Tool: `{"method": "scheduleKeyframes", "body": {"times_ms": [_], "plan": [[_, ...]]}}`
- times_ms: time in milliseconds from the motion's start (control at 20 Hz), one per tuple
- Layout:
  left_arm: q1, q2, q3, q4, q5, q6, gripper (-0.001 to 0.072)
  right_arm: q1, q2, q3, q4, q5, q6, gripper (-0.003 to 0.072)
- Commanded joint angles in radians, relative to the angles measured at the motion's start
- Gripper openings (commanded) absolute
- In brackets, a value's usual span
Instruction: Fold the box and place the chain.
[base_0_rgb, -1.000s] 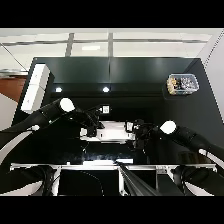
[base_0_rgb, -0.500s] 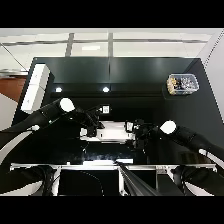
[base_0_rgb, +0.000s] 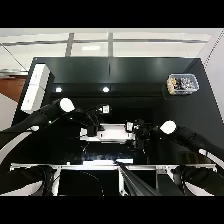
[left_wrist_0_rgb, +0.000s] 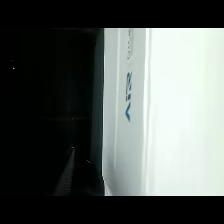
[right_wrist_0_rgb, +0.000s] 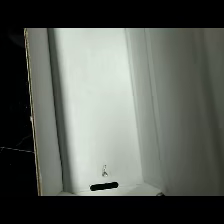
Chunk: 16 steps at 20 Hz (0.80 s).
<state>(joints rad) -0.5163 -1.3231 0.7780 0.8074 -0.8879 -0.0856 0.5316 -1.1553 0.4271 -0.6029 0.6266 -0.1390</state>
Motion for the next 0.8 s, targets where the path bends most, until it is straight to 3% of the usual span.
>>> {"method": "scheduleKeyframes", "body": {"times_ms": [0,100,350,400,450,500,550,650,750], "plan": [[0.005,0.045,0.000,0.027,-0.008,-0.004,0.0489,0.000,0.001,0.000,0.001,0.000,0.000,0.0427],[0.019,0.092,0.000,0.089,-0.014,-0.080,0.0697,0.000,0.001,0.000,0.001,0.000,0.000,0.0427],[0.101,0.219,0.000,0.222,-0.210,-0.328,0.0707,0.000,0.001,0.000,0.000,0.000,0.000,0.0427],[0.123,0.238,0.000,0.231,-0.269,-0.426,0.0664,0.000,0.001,0.000,0.001,0.000,0.000,0.0427],[0.148,0.245,0.000,0.232,-0.331,-0.517,0.0530,0.000,0.001,0.000,0.000,0.000,0.000,0.0427],[0.174,0.243,-0.002,0.221,-0.407,-0.585,0.0241,0.000,0.001,0.000,0.000,0.000,0.000,0.0427],[0.193,0.244,-0.013,0.190,-0.470,-0.592,0.0039,0.000,0.001,0.000,0.000,0.000,0.000,0.0427],[0.211,0.244,-0.061,0.042,-0.515,-0.594,0.0031,0.000,0.001,0.000,0.000,0.000,0.000,0.0427],[0.211,0.244,-0.132,-0.191,-0.477,-0.588,0.0031,0.000,0.001,0.000,0.000,0.000,0.000,0.0427]]}}
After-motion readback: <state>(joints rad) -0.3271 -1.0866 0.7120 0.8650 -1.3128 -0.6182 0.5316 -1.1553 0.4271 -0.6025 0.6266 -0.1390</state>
